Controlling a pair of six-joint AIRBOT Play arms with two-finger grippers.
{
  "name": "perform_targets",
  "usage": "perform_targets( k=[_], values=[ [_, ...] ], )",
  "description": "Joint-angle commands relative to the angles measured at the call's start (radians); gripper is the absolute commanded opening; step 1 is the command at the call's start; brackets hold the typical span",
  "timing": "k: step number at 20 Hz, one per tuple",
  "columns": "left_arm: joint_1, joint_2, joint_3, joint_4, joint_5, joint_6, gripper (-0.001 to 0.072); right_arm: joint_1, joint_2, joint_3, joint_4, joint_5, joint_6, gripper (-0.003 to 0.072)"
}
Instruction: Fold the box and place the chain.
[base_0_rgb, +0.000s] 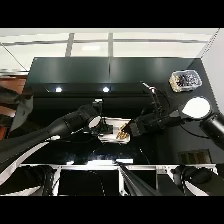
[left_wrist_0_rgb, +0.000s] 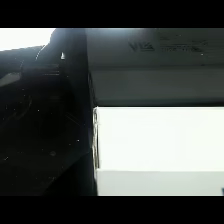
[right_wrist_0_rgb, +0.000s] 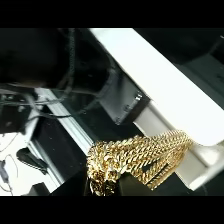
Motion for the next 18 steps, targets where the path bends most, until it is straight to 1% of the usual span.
perform_targets(
  k=[1, 4, 6, 8, 9, 10, 12, 14, 16, 18],
  values=[
    [0.0, 0.001, 0.0, 0.0, 0.0, 0.0, 0.0025, 0.008, -0.008, -0.008, -0.052, -0.014, 0.013, 0.0005],
    [0.0, 0.001, 0.0, 0.0, 0.0, 0.0, 0.0025, 0.016, -0.048, -0.011, -0.046, -0.115, 0.037, 0.0014],
    [0.0, 0.001, 0.0, 0.0, 0.0, 0.0, 0.0026, 0.043, -0.075, -0.011, -0.045, -0.127, 0.035, 0.0017],
    [0.0, 0.001, 0.0, 0.0, 0.0, 0.0, 0.0026, 0.066, -0.078, -0.011, -0.048, -0.151, 0.035, 0.0041],
    [0.0, 0.001, 0.0, 0.0, 0.0, 0.0, 0.0025, 0.064, -0.078, -0.01, -0.051, -0.149, 0.035, 0.0307],
    [0.0, 0.001, 0.0, 0.0, 0.0, 0.0, 0.0026, 0.047, -0.076, -0.005, -0.072, -0.124, 0.035, 0.0383],
    [0.0, 0.001, 0.0, 0.0, 0.003, 0.0, 0.0026, -0.009, -0.066, 0.018, -0.134, -0.031, 0.036, 0.0382],
    [0.0, 0.001, 0.0, 0.0, 0.003, 0.0, 0.0025, -0.102, -0.027, 0.042, -0.212, 0.075, 0.036, 0.0382],
    [0.0, 0.0, 0.0, -0.001, 0.003, 0.0, 0.0026, -0.204, 0.046, 0.043, -0.269, 0.113, 0.036, 0.0381],
    [0.0, 0.0, 0.0, -0.028, 0.004, 0.0, 0.0026, -0.287, 0.11, 0.043, -0.282, 0.129, 0.036, 0.0381]
  ],
)
